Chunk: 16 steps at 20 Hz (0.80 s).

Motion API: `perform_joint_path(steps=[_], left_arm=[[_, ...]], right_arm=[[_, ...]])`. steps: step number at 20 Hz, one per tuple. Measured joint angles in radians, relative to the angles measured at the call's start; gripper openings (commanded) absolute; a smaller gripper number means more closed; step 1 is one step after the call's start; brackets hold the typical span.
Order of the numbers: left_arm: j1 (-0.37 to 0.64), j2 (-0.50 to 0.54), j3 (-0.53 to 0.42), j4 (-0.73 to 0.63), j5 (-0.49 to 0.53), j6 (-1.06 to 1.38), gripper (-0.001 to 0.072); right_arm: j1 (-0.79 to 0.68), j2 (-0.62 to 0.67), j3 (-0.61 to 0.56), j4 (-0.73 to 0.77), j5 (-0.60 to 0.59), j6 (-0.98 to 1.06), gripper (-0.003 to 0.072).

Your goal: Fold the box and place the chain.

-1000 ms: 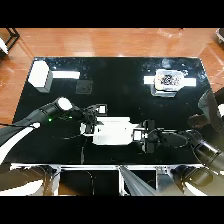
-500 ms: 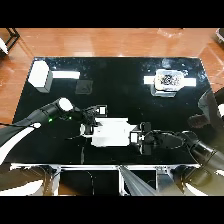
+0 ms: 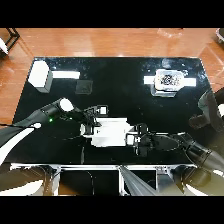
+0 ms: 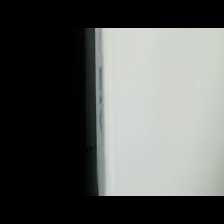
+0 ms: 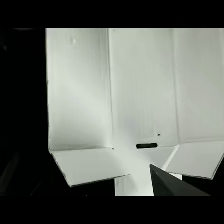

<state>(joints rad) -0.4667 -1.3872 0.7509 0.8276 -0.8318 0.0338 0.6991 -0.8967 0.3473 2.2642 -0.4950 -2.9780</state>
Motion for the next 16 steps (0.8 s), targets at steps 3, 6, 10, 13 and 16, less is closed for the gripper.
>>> perform_joint_path(steps=[3,6,10,13,16], left_arm=[[0.0,0.0,0.0,0.003,0.001,-0.004,0.0023],[0.0,0.0,0.0,0.005,0.002,-0.004,0.0023],[0.0,0.0,0.0,0.005,0.002,-0.004,0.0023],[0.0,0.0,0.0,0.005,0.001,-0.005,0.0023],[0.0,0.0,0.0,0.005,-0.002,-0.005,0.0023]], right_arm=[[0.005,-0.005,0.0,0.027,0.03,0.004,0.0704],[0.007,-0.013,0.0,0.049,0.045,0.004,0.0704],[0.011,-0.017,0.0,0.08,0.053,0.018,0.0704],[0.014,-0.018,0.007,0.092,0.06,0.078,0.0704],[0.014,-0.018,0.024,0.095,0.074,0.119,0.0704]])
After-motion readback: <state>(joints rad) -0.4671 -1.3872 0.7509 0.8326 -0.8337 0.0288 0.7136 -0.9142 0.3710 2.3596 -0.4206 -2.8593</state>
